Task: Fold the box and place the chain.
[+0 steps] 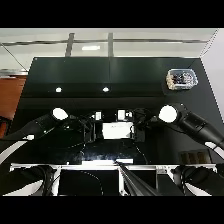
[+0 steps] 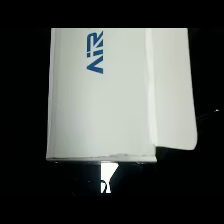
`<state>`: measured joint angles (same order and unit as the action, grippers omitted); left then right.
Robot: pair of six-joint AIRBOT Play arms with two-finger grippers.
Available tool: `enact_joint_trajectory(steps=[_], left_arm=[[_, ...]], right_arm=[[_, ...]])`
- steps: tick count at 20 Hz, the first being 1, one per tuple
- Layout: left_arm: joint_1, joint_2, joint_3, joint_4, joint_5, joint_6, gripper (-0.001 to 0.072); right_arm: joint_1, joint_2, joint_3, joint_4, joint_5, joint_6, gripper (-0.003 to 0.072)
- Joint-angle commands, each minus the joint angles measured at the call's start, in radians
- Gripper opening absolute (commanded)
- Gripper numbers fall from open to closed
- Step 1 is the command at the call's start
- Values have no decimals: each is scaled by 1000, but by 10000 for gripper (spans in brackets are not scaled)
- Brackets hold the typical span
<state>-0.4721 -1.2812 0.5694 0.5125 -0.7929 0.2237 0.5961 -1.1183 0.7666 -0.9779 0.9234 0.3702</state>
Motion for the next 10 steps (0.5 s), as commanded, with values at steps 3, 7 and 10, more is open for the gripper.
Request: enact_joint_trajectory(steps=[3, 7, 10], left_arm=[[0, -1, 0, 0, 0, 0, 405], [0, -1, 0, 0, 0, 0, 405], [0, -1, 0, 1, 0, 0, 405]], right_arm=[[7, -26, 0, -2, -19, -1, 667], [8, -25, 0, 1, -11, -1, 471], [8, -21, 0, 2, -2, 0, 306]])
